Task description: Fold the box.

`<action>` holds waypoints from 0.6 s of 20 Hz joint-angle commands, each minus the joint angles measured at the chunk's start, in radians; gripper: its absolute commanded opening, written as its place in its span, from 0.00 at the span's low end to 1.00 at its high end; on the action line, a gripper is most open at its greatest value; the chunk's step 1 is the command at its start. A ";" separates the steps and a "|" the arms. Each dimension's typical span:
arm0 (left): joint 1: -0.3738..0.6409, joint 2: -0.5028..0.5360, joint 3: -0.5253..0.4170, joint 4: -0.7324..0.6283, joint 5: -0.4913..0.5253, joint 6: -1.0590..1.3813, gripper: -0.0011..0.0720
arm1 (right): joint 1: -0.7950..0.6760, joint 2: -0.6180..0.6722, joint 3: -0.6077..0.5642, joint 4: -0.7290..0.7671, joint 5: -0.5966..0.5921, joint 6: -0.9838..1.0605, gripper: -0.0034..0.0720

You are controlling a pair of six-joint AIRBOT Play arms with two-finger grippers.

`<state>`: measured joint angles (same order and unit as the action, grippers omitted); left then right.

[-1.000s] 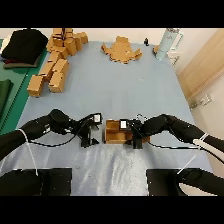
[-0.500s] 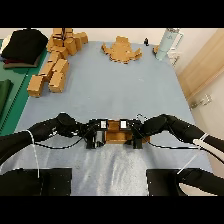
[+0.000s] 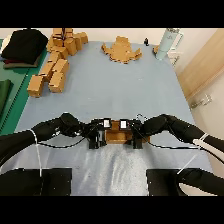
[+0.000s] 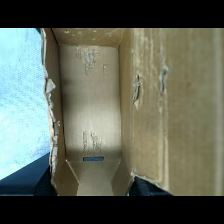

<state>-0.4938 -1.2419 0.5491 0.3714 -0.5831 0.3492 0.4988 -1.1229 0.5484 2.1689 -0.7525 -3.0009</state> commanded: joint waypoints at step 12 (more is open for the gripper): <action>-0.036 -0.047 0.044 0.041 0.006 -0.056 0.63 | 0.000 0.000 0.001 0.000 0.000 0.000 0.74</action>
<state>-0.5289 -1.2846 0.5907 0.3939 -0.5777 0.2966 0.4988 -1.1229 0.5484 2.1685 -0.7536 -3.0009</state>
